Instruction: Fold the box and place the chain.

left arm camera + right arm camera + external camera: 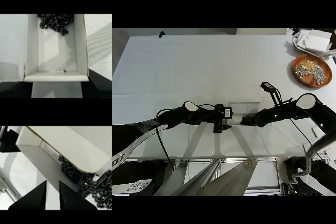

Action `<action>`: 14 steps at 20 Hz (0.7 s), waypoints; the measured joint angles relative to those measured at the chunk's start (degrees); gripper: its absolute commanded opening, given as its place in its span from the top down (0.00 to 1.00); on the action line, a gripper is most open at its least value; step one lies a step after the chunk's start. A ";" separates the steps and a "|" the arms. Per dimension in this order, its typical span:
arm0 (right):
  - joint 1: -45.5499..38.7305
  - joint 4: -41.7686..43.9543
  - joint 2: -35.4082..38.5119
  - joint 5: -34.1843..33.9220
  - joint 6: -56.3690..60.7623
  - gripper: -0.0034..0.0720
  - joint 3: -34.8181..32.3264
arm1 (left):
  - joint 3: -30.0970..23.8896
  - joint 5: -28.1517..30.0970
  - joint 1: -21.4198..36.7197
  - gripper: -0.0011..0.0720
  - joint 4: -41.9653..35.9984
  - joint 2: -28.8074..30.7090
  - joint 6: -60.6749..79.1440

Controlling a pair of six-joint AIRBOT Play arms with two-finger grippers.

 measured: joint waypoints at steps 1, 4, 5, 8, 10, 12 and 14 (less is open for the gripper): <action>0.00 0.00 0.52 0.11 0.09 0.72 0.09 | 0.00 0.00 0.00 0.86 0.02 0.00 0.02; 0.00 -1.42 4.02 0.24 0.59 0.72 0.37 | -0.02 0.00 0.00 0.86 0.02 0.00 0.02; 0.00 -3.67 5.86 0.22 1.77 0.72 0.44 | 0.00 0.00 0.00 0.86 0.02 0.00 0.02; -0.02 -16.26 11.26 -0.96 8.61 0.72 0.57 | 0.00 0.00 0.00 0.86 0.00 0.00 0.00; -0.02 -25.77 13.60 -1.57 13.55 0.73 0.63 | -0.02 0.00 0.00 0.86 0.00 0.00 0.02; -0.02 -31.39 14.21 -1.97 16.74 0.72 0.55 | -0.02 0.00 0.00 0.86 0.02 0.00 0.02; -0.02 -33.88 13.07 -2.16 18.16 0.71 0.48 | 0.00 0.00 0.00 0.86 0.00 0.00 0.02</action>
